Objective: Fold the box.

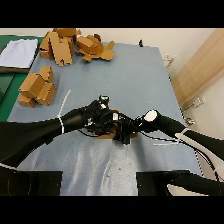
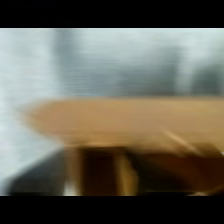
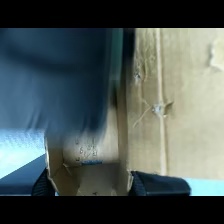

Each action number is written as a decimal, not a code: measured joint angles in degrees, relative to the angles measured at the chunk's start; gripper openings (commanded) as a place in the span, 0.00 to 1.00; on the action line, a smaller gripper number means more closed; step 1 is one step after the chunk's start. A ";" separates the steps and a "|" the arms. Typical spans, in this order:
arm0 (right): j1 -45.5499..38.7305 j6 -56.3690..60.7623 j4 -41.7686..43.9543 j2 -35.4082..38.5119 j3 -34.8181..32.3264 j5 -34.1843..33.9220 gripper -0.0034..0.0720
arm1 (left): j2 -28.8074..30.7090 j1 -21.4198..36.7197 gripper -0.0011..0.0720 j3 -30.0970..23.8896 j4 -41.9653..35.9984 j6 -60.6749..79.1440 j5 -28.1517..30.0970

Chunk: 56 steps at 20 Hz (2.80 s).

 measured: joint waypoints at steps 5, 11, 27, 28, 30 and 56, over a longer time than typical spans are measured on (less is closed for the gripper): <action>0.00 0.07 0.11 0.00 0.00 0.00 0.63 | 0.07 0.02 0.68 1.01 -0.48 -0.39 -1.14; 0.00 0.31 0.22 0.00 0.00 -0.02 0.63 | 0.96 0.42 0.68 1.64 -0.63 -0.37 -1.88; 0.09 0.24 0.07 0.00 0.00 -0.07 0.63 | 4.61 4.90 0.68 1.70 0.83 3.74 -9.44; 0.09 0.24 0.07 0.00 0.00 -0.07 0.63 | 4.79 5.09 0.68 1.70 0.87 4.28 -9.84; 0.09 0.24 0.04 0.00 0.00 -0.04 0.63 | 5.42 5.42 0.68 1.70 0.96 5.11 -10.32; 0.09 0.22 -0.11 0.00 0.00 -0.04 0.63 | 6.16 52.22 0.03 -5.60 -57.51 115.32 -4.59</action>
